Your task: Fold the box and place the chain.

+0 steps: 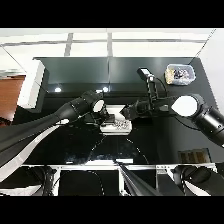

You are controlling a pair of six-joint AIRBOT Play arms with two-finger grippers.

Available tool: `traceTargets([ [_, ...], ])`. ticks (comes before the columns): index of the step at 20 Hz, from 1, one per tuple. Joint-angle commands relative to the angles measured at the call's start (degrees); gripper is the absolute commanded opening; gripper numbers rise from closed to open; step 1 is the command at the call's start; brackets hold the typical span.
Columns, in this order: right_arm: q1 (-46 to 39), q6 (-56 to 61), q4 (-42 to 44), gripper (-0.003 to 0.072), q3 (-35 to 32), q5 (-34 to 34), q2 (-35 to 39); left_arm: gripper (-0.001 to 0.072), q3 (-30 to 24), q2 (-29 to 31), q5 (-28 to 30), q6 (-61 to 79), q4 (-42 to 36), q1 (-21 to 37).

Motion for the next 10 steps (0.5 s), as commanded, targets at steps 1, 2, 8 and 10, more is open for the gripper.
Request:
traceTargets([
  [1, -3.3, 0.35, -7.91, 0.0303, -1.46, -0.22, 1.62, 0.0027, 0.04, -0.07, -0.76, 0.02, -0.7, 0.04],
  [2, -5.27, 0.35, -9.86, 0.0304, -1.46, 0.66, 2.4, 0.0026, 0.04, -0.07, -1.4, 0.02, -0.66, 0.04],
  [8, -11.37, 0.31, -13.22, 0.0303, -1.46, 6.38, 3.02, 0.0631, 3.21, 0.63, -2.47, -2.43, 0.02, -0.92],
  [10, -11.37, 0.33, -13.86, 0.0304, -1.46, 6.16, 3.02, 0.0632, 4.7, 2.54, -3.56, 6.69, 0.07, -1.55],
])
